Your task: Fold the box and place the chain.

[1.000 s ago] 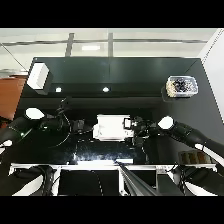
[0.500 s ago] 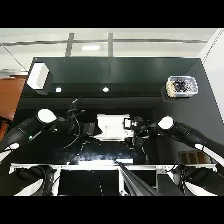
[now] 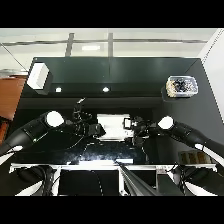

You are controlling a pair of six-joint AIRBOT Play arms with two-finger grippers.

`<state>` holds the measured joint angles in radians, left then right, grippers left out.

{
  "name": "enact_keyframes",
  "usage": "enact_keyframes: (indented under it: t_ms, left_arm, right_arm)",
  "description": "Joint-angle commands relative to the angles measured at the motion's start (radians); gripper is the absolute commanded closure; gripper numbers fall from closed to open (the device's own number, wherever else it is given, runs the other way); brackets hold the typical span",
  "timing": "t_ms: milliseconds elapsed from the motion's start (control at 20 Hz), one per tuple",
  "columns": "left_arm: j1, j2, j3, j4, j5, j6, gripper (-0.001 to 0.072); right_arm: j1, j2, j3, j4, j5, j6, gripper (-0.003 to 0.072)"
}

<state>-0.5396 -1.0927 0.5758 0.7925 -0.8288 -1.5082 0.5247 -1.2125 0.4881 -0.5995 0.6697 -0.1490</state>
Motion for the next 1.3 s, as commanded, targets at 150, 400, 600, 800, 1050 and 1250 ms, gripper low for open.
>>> enact_keyframes:
  t_ms: [150, 400, 600, 800, 1050, 1250]
  left_arm:
    - [-0.003, 0.003, 0.024, 0.019, -0.039, -0.014, 0.0004]
    - [0.095, 0.072, 0.084, 0.132, -0.224, 0.001, -0.0001]
    - [0.249, 0.177, 0.086, 0.150, -0.373, 0.029, -0.0001]
    - [0.406, 0.256, 0.085, 0.212, -0.445, 0.069, 0.0072]
    - [0.603, 0.264, 0.019, 0.277, -0.411, 0.102, 0.0678]
    - [0.653, 0.219, -0.196, 0.133, -0.284, 0.121, 0.0679]
  right_arm:
    - [0.001, 0.000, 0.000, 0.000, 0.000, 0.000, 0.0146]
    - [0.001, -0.001, 0.000, 0.000, 0.000, 0.000, 0.0145]
    - [0.001, -0.001, 0.000, 0.000, 0.000, 0.000, 0.0146]
    - [0.001, 0.000, 0.000, 0.000, 0.000, 0.000, 0.0145]
    - [0.001, 0.000, 0.000, 0.000, 0.000, 0.000, 0.0145]
    - [0.001, -0.001, 0.000, 0.000, 0.000, 0.000, 0.0146]
